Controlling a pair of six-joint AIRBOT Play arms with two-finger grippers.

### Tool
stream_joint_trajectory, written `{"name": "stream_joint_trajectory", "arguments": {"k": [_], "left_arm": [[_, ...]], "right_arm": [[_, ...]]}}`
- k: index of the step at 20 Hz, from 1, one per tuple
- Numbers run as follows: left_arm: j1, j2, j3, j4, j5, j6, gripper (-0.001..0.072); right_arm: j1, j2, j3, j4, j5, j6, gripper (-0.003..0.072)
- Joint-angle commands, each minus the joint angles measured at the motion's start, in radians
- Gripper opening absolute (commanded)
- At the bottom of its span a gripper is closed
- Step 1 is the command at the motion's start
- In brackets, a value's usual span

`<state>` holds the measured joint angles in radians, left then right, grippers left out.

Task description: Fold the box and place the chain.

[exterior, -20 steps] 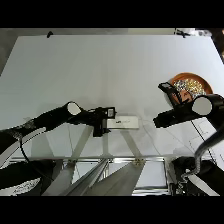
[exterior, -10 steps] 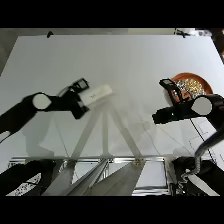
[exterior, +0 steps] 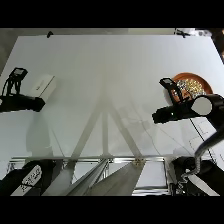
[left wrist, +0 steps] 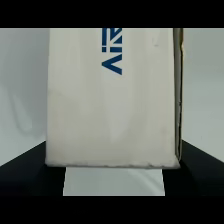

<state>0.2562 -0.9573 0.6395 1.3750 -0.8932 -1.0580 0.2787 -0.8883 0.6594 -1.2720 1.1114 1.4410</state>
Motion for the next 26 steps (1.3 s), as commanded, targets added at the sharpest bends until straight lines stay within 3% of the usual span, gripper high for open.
{"name": "stream_joint_trajectory", "arguments": {"k": [1, 3, 4, 6, 7, 11, 20, 26], "left_arm": [[0.075, -0.029, -0.004, 0.028, -0.137, -0.042, 0.0011], [0.074, -0.039, -0.006, 0.029, -0.156, -0.042, 0.0014], [0.074, -0.039, -0.006, 0.029, -0.161, -0.041, 0.0101], [0.074, -0.036, -0.006, 0.034, -0.173, -0.042, 0.0530], [0.074, -0.036, -0.006, 0.033, -0.183, -0.042, 0.0661], [0.074, -0.003, -0.005, 0.033, -0.207, -0.043, 0.0681], [0.074, 0.304, -0.006, 0.032, -0.248, -0.046, 0.0681], [0.074, 0.329, -0.006, 0.024, -0.271, -0.046, 0.0681]], "right_arm": [[0.000, 0.001, 0.001, 0.000, -0.001, 0.000, 0.0012], [0.000, 0.001, 0.001, 0.000, -0.001, 0.000, 0.0012], [0.000, 0.001, 0.001, 0.000, -0.001, 0.000, 0.0012], [0.000, 0.001, 0.001, 0.000, -0.001, 0.000, 0.0012], [0.000, 0.001, 0.001, 0.000, -0.001, 0.000, 0.0012], [0.000, 0.001, 0.001, 0.000, -0.001, 0.000, 0.0012], [0.000, 0.001, 0.001, 0.000, -0.001, 0.000, 0.0012], [0.000, 0.001, 0.001, 0.000, -0.001, 0.000, 0.0012]]}}
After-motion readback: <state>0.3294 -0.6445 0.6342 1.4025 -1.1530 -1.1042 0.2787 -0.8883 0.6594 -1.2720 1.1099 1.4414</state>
